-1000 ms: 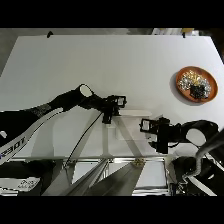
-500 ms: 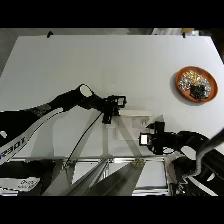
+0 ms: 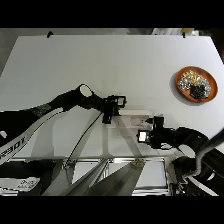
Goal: Fold the box and place the chain.
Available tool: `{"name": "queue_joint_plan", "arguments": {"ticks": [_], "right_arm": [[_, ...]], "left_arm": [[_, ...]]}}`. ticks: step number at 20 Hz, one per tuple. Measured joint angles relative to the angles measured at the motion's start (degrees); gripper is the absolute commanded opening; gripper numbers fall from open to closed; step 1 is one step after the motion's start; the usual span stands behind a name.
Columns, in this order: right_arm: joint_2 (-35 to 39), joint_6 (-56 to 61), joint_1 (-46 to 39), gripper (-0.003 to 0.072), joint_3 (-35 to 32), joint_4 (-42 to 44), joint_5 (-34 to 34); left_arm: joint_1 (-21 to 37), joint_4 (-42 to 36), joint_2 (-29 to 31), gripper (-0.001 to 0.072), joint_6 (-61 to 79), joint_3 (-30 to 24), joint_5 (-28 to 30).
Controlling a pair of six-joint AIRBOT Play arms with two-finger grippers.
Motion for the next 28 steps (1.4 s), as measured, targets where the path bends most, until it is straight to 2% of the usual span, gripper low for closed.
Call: {"name": "queue_joint_plan", "arguments": {"ticks": [5, 13, 23, 28], "right_arm": [[-0.2, -1.0, -5.7, 0.0658, 3.3, 1.8, 3.4], [-5.7, -13.2, -15.8, 0.0658, 7.2, 14.0, 8.7], [-16.3, -36.4, -27.3, 0.0658, 10.9, 30.4, 14.6], [-21.6, -46.1, -30.1, 0.0656, 11.2, 37.9, 15.7]], "left_arm": [[0.0, 0.0, 0.0, 0.0018, 0.0, 0.0, 0.0], [0.0, 0.0, 0.0, 0.0018, 0.0, 0.0, 0.0], [0.0, 0.0, 0.0, 0.0018, 0.0, 0.0, 0.0], [0.0, 0.0, 0.0, 0.0018, 0.0, 0.0, 0.0]]}}
